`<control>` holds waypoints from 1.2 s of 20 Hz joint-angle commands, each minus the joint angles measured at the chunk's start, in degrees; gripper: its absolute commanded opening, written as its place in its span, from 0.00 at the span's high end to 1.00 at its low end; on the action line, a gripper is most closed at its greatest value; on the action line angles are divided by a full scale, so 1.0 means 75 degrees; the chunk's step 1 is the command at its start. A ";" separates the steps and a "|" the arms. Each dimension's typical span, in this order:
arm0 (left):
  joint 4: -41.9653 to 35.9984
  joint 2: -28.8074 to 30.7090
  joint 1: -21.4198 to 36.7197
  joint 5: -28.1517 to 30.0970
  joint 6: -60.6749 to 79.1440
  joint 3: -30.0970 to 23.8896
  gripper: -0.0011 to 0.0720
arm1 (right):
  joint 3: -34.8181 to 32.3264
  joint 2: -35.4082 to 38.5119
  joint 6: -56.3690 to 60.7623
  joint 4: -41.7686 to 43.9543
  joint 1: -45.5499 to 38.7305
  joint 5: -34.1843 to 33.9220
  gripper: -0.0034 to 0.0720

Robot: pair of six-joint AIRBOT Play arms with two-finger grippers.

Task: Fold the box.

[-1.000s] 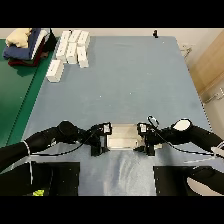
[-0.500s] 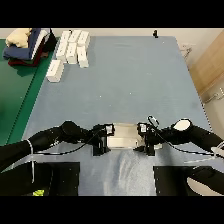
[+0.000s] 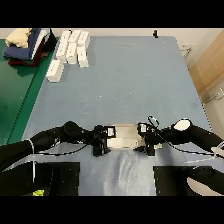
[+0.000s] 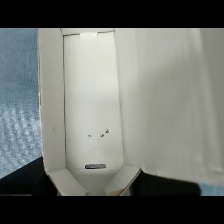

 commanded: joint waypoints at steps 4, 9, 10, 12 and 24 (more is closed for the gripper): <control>-0.0061 -0.0006 -0.0009 0.0207 -0.0058 0.0006 0.24 | 0.0003 0.0003 0.0000 0.0009 0.0003 0.0000 0.24; -0.0003 -0.0006 -0.0009 0.0207 -0.0108 0.0003 0.42 | 0.0003 0.0003 0.0000 0.0009 0.0003 0.0000 0.24; -0.0003 -0.0006 -0.0009 0.0207 -0.0111 0.0003 0.42 | 0.0003 0.0003 0.0000 0.0009 0.0003 0.0000 0.24; -0.0003 -0.0006 -0.0009 0.0204 -0.0108 0.0006 0.42 | 0.0003 0.0003 0.0000 0.0009 0.0003 0.0000 0.24; -0.0006 -0.0006 -0.0009 0.0201 -0.0108 0.0006 0.42 | 0.0003 0.0003 0.0000 0.0009 0.0003 0.0000 0.24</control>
